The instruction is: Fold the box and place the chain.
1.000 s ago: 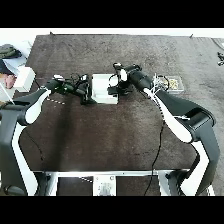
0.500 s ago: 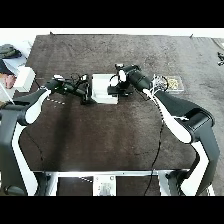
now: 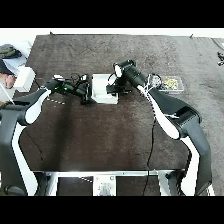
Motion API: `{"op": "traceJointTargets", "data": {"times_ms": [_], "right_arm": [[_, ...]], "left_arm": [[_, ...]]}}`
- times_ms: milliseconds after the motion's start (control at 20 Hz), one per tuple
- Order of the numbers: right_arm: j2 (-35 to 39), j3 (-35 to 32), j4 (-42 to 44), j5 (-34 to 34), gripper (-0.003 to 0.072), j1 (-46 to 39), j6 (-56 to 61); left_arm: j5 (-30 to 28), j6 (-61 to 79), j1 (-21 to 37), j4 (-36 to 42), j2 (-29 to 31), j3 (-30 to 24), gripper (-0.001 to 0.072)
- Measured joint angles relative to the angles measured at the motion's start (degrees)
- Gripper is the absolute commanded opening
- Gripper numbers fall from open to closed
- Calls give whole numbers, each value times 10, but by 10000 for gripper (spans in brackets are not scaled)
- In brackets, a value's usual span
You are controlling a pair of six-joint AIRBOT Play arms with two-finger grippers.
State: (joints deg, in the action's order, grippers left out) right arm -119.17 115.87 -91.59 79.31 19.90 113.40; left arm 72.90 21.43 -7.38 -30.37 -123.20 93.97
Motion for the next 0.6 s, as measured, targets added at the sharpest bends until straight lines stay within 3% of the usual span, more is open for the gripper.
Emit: {"op": "traceJointTargets", "data": {"times_ms": [300, 350, 600], "right_arm": [[-12, 14, -4, 3, 370, 6, 22], [-13, 14, -3, -3, 286, 7, 25], [-23, 15, 1, -16, 272, 8, 32]], "left_arm": [[0, 0, 0, 0, 0, 0, 243], [0, 0, 0, 0, 0, 0, 242], [0, 0, 0, 0, 0, 0, 243]]}}
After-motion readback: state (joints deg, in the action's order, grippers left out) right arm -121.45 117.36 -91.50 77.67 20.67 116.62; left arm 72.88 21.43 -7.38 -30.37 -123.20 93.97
